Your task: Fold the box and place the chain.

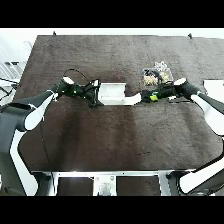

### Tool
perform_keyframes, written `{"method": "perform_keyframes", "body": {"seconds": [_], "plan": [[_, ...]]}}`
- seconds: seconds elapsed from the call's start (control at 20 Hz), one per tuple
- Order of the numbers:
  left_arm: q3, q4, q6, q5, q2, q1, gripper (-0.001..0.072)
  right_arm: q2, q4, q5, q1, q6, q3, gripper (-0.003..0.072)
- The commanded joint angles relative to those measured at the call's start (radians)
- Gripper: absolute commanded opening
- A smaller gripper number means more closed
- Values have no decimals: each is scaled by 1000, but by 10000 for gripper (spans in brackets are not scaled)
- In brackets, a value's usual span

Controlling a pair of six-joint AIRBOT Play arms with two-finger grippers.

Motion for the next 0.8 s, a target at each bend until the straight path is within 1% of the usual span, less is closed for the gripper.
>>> {"method": "perform_keyframes", "body": {"seconds": [0.0, 0.15, 0.25, 0.35, 0.4, 0.5, 0.55, 0.6, 0.65, 0.75], "plan": [[0, 0, 0, 1, 0, 1, 345, -40, 62, -2, 56, -24, 0, 12], [0, 0, 0, 1, 0, 1, 345, -32, 144, 11, 63, -60, 14, 13], [0, 0, 0, 1, 0, 1, 345, -14, 161, 17, 63, -66, 21, 94], [0, 0, 0, 2, 0, 1, 345, 11, 161, 21, 63, -66, 24, 103], [0, 0, 0, 2, 0, 1, 345, 22, 161, 21, 63, -66, 25, 154], [0, 0, 0, 3, 0, 1, 345, 37, 161, 21, 63, -66, 25, 157], [0, 0, 0, 5, 0, 1, 345, 39, 162, 21, 64, -65, 25, 200], [0, 0, 0, 7, 0, 1, 345, 39, 165, 21, 68, -65, 25, 387], [0, 0, 0, 8, 0, 1, 345, 39, 165, 21, 73, -64, 25, 528], [0, 0, 0, 8, 0, 1, 345, 39, 165, 21, 87, -58, 25, 528]]}}
